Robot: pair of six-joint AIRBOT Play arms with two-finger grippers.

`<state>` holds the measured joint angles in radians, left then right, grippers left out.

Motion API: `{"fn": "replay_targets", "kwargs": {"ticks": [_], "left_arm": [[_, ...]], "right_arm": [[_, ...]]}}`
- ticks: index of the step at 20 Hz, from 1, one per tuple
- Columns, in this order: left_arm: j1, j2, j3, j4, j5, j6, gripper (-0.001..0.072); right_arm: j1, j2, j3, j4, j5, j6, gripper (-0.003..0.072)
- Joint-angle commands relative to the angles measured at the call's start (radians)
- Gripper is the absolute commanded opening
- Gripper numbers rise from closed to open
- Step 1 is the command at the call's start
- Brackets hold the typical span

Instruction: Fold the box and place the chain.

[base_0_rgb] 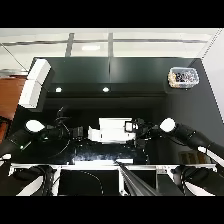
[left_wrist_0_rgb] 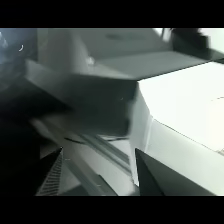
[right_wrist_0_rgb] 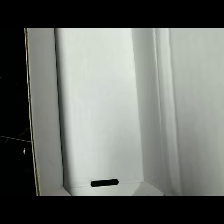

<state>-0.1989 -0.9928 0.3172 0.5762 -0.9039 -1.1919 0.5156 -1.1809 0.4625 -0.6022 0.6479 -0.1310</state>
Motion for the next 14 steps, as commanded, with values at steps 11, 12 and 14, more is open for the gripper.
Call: {"fn": "replay_targets", "kwargs": {"ticks": [11,12,14], "left_arm": [[-0.276,-0.001,0.128,0.114,0.137,-0.105,0.0703],[-0.311,-0.001,0.128,0.162,0.18,-0.171,0.0703],[-0.372,-0.001,0.128,0.235,0.251,-0.289,0.0703]], "right_arm": [[0.0,-0.001,0.0,0.0,0.001,0.0,0.0477],[0.0,-0.001,0.0,0.0,0.0,0.0,0.0477],[0.0,-0.001,0.0,0.0,0.0,0.0,0.0477]]}}
